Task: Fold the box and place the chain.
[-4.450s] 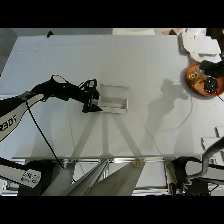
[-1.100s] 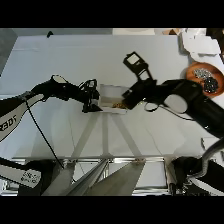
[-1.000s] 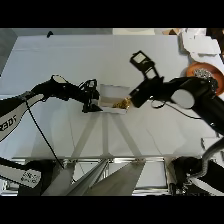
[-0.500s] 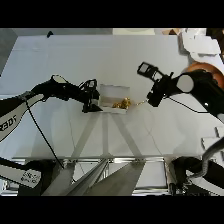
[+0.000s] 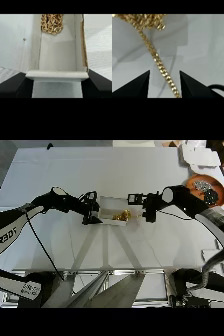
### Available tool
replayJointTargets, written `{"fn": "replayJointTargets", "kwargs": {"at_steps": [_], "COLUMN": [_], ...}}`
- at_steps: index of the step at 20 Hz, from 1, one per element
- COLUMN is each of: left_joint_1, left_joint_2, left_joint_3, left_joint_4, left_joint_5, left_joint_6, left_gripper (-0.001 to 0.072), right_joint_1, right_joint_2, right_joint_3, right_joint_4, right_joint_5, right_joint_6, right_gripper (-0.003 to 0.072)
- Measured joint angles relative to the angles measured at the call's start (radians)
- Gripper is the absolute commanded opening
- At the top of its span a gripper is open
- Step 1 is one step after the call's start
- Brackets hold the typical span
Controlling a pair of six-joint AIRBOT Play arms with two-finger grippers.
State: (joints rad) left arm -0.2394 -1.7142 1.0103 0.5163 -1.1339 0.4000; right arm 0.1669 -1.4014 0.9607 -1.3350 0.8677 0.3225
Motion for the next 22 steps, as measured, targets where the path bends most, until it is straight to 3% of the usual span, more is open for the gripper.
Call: {"fn": "replayJointTargets", "kwargs": {"at_steps": [6,8,17,20,22], "left_joint_1": [0.000,0.000,0.000,0.000,0.000], "left_joint_2": [0.000,0.000,0.000,0.000,0.000], "left_joint_3": [0.000,0.000,0.000,0.000,0.000], "left_joint_4": [0.000,0.000,0.000,0.000,0.000], "left_joint_5": [0.000,0.000,0.000,0.000,0.000], "left_joint_6": [0.000,0.000,0.000,0.000,0.000], "left_gripper": [0.0344,0.0344,0.0344,0.0344,0.0344], "right_joint_1": [0.000,0.000,0.001,0.001,0.001], "right_joint_2": [-0.032,-0.034,-0.082,-0.099,-0.106], "right_joint_3": [0.000,0.000,0.000,0.000,0.000], "right_joint_4": [0.072,0.079,0.146,0.161,0.165], "right_joint_5": [-0.025,-0.005,0.029,-0.010,-0.024], "right_joint_6": [-0.041,-0.049,-0.111,-0.121,-0.125], "right_gripper": [0.0320,0.0364,0.0355,0.0190,0.0149]}}
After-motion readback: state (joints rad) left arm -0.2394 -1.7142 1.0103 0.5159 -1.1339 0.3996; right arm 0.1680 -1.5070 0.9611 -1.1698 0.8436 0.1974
